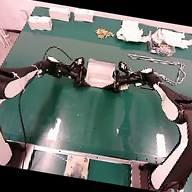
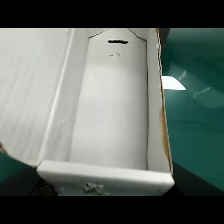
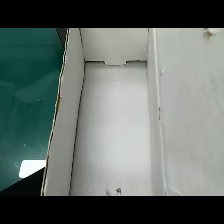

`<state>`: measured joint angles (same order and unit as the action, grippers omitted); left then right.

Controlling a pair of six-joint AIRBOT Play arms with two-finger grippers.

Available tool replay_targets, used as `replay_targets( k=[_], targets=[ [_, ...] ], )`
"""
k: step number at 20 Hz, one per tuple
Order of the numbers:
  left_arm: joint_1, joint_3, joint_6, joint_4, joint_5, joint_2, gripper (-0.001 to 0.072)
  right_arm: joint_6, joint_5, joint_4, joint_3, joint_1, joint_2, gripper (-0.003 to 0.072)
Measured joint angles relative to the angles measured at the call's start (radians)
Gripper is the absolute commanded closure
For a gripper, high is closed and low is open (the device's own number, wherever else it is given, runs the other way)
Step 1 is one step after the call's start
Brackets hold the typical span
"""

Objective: Fold the box and place the chain.

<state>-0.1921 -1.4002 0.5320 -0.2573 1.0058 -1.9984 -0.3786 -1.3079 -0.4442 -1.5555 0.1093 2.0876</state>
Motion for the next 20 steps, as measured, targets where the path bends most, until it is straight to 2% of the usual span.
replay_targets(
  k=[4, 5, 13, 20],
  targets=[
    [0.000, 0.000, 0.000, 0.000, 0.000, 0.000, 0.0420, 0.000, 0.000, 0.000, 0.000, 0.000, 0.000, 0.0100],
    [0.000, 0.000, 0.000, 0.000, 0.000, 0.000, 0.0420, 0.002, 0.000, 0.000, 0.000, 0.000, 0.000, -0.0012],
    [0.000, 0.000, 0.000, 0.003, -0.004, 0.000, 0.0420, 0.035, -0.059, -0.039, -0.008, -0.027, -0.053, -0.0013],
    [0.002, -0.001, -0.006, 0.005, -0.015, 0.000, 0.0420, 0.081, -0.071, -0.147, -0.009, -0.103, -0.119, -0.0012]
  ],
)
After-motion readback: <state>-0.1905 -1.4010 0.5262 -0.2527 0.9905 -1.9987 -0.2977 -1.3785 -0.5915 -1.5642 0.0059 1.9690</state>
